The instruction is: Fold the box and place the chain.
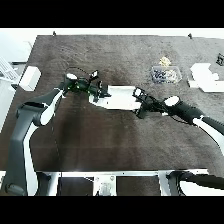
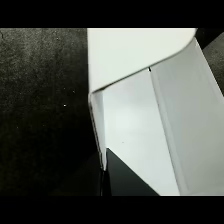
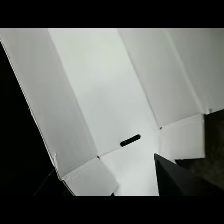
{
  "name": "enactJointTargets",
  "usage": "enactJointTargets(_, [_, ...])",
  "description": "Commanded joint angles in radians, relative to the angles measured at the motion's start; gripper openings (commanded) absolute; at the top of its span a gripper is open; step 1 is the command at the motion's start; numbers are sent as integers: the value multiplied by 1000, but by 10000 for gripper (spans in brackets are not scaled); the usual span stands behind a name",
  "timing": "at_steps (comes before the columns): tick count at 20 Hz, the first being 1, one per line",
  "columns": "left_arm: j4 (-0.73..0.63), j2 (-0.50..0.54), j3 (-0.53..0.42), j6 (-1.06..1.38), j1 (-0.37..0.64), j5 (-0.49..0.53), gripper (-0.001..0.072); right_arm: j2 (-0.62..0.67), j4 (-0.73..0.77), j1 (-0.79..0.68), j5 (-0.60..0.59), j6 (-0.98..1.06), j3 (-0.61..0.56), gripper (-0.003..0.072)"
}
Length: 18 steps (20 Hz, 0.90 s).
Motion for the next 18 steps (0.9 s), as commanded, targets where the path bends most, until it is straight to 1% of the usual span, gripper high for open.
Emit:
enactJointTargets(1, [1, 0, 0, 1, 1, 0, 23, 16, 4, -1, -24, -32, 17, 646])
enactJointTargets(5, [1, 0, 0, 1, 1, 0, 23, 3, 30, -2, -59, -115, 27, 646])
enactJointTargets(7, [1, 0, 0, 1, 1, 0, 23, 2, 39, -18, -61, -117, 35, 646])
enactJointTargets(13, [0, 0, 0, 1, 1, 0, 23, -9, 164, -37, -58, -283, 40, 649])
enactJointTargets(14, [1, 0, 0, 1, 1, 0, 23, -13, 169, -37, -47, -294, 42, 649])
enactJointTargets(17, [0, 0, 0, 1, 1, 0, 23, -31, 168, -46, 38, -308, 67, 651])
enactJointTargets(18, [1, 0, 0, 1, 1, 0, 23, -39, 169, -56, 60, -308, 77, 700])
